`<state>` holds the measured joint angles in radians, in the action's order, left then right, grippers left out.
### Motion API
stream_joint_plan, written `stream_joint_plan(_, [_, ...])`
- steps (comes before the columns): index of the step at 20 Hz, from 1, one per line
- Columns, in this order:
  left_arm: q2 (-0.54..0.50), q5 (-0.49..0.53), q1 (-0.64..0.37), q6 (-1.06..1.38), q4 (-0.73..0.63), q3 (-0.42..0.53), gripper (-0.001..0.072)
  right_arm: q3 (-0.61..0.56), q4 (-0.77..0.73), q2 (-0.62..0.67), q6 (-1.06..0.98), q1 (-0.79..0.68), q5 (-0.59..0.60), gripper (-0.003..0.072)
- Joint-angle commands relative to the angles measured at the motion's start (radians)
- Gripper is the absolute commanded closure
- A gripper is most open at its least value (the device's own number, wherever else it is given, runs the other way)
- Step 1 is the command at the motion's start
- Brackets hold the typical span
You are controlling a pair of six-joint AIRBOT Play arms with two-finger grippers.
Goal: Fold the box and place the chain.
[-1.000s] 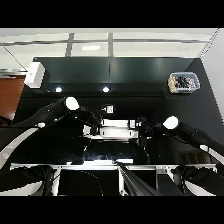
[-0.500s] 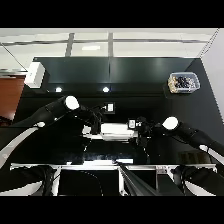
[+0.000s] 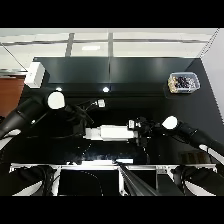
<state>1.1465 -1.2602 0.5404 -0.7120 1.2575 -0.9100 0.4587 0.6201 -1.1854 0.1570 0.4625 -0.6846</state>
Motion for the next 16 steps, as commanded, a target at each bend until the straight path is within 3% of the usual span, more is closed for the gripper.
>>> stream_joint_plan(1, [-0.06, -0.145, 0.001, -0.227, -0.096, 0.062, 0.0687, 0.0, 0.002, 0.0, 0.001, 0.001, -0.004, 0.0494])
stream_joint_plan(3, [-0.06, -0.077, 0.012, -0.175, -0.362, 0.165, 0.0687, 0.0, 0.002, 0.0, 0.001, 0.001, -0.003, 0.0494])
stream_joint_plan(7, [-0.06, 0.274, 0.05, 0.035, -0.728, 0.34, 0.0687, 0.0, 0.002, 0.0, 0.001, 0.001, -0.003, 0.0493])
stream_joint_plan(11, [-0.06, 0.583, 0.05, 0.305, -1.049, 0.371, 0.0686, 0.0, 0.002, 0.0, 0.001, 0.001, -0.003, 0.0494])
stream_joint_plan(16, [-0.05, 0.885, 0.051, 0.353, -1.1, 0.371, 0.0686, 0.0, 0.002, 0.0, 0.001, 0.001, -0.003, 0.0494])
